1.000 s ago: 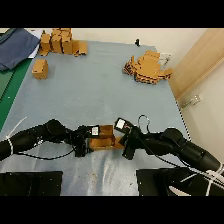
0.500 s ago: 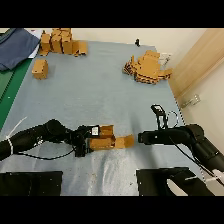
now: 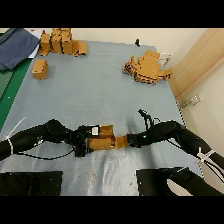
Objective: Fold the box.
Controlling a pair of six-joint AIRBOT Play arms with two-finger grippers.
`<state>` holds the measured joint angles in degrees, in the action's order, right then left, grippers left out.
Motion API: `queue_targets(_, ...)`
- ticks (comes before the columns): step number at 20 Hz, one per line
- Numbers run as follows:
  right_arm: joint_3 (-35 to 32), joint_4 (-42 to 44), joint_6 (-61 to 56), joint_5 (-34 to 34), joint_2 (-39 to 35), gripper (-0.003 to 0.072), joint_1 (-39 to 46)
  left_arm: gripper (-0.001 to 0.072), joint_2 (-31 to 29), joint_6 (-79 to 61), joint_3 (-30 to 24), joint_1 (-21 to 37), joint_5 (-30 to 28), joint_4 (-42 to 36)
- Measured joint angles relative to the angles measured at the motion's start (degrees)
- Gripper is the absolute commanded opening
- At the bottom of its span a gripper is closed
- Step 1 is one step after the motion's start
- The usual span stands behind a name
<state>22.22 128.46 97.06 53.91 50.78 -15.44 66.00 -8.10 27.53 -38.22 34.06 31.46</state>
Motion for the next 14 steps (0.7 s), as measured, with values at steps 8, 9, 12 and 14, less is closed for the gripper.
queue_targets(8, 1.14, 5.73, 1.81, -0.55, -1.95, 0.0160, -4.59, 0.0355, 0.00, 0.00, 0.00, 0.00, -0.02, 0.02)
queue_targets(9, 1.49, 5.81, 1.79, -0.52, -2.80, 0.0229, -4.83, 0.0355, 0.00, 0.00, 0.00, 0.00, 0.00, 0.00)
queue_targets(12, 2.34, 5.84, 1.14, -0.39, -4.42, 0.0298, -5.20, 0.0355, 0.00, 0.00, 0.00, 0.00, 0.00, 0.02)
queue_targets(14, 2.62, 5.86, 0.85, -0.28, -4.87, 0.0496, -5.79, 0.0355, 0.00, 0.00, 0.00, 0.00, 0.00, 0.02)
